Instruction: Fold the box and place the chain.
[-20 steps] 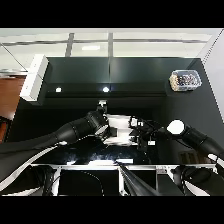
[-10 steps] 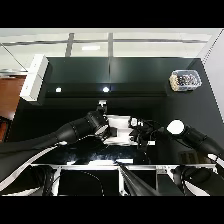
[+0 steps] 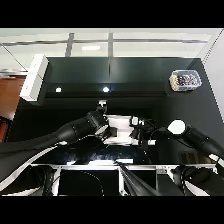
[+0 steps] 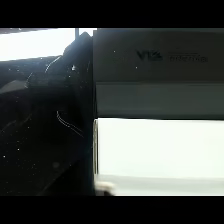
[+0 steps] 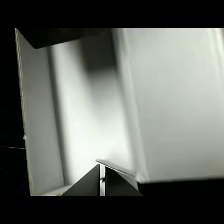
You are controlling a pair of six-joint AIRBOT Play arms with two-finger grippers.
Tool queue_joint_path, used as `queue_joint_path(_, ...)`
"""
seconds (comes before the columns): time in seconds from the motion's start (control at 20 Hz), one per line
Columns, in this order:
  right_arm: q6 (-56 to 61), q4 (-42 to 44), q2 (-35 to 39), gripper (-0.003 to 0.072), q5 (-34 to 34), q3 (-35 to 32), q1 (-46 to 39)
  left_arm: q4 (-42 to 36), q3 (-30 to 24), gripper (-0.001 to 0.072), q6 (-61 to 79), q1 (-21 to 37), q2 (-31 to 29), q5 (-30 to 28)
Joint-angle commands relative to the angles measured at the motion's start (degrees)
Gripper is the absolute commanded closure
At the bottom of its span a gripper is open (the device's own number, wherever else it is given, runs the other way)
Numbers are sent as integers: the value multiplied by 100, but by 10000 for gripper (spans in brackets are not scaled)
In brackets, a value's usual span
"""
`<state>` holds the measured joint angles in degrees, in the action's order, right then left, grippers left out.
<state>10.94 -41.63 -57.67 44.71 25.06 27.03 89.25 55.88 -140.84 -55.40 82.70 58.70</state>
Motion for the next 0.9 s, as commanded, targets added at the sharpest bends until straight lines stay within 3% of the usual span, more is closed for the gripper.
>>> queue_joint_path(0.0,1305,-739,385,647,452,55,-444,2,-2,681,2,0,4,7)
queue_joint_path(0.25,4240,-1016,1071,647,1606,168,-2376,2,-2,681,2,0,4,9)
queue_joint_path(0.35,5412,-1305,1058,648,1580,70,-3213,4,-2,681,2,0,4,9)
queue_joint_path(0.5,5939,-1259,1045,648,1676,-267,-4113,7,-2,681,2,4,4,20)
queue_joint_path(0.7,6168,-887,640,648,1899,-881,-4100,4,-2,681,2,4,4,31)
queue_joint_path(0.85,5849,-293,188,648,1956,-1027,-3460,2,-2,681,2,4,4,37)
